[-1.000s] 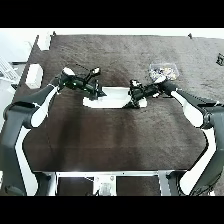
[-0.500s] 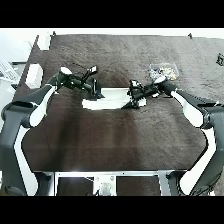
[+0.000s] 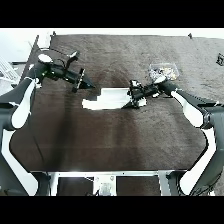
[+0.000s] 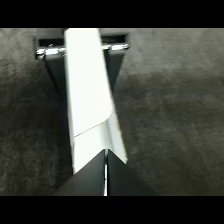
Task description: Fold the box and place the chain.
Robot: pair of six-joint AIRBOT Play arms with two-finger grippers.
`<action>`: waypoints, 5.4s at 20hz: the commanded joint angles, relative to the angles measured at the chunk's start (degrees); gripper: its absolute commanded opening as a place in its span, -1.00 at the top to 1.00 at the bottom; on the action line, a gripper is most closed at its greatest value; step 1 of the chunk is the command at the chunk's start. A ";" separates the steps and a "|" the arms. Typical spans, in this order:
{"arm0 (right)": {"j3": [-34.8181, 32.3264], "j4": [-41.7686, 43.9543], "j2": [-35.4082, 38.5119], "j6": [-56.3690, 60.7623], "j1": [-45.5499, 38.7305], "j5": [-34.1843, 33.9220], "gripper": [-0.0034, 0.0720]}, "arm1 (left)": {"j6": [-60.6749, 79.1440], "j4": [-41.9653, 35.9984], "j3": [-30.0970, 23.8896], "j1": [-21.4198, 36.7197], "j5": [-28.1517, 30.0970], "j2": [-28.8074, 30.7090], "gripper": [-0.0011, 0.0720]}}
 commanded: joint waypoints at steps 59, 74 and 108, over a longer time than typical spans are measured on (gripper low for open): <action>0.00 0.02 -0.02 0.00 0.04 0.02 -0.66 | 13.68 -13.73 -26.62 -14.12 51.21 7.21 0.92; 0.00 0.02 -0.02 0.00 0.04 0.02 -0.66 | 12.70 -5.88 -26.69 -10.60 39.08 17.27 0.91; 0.00 0.02 -0.02 0.00 0.04 0.02 -0.66 | -9.55 20.61 -26.82 -12.90 35.91 13.79 -0.08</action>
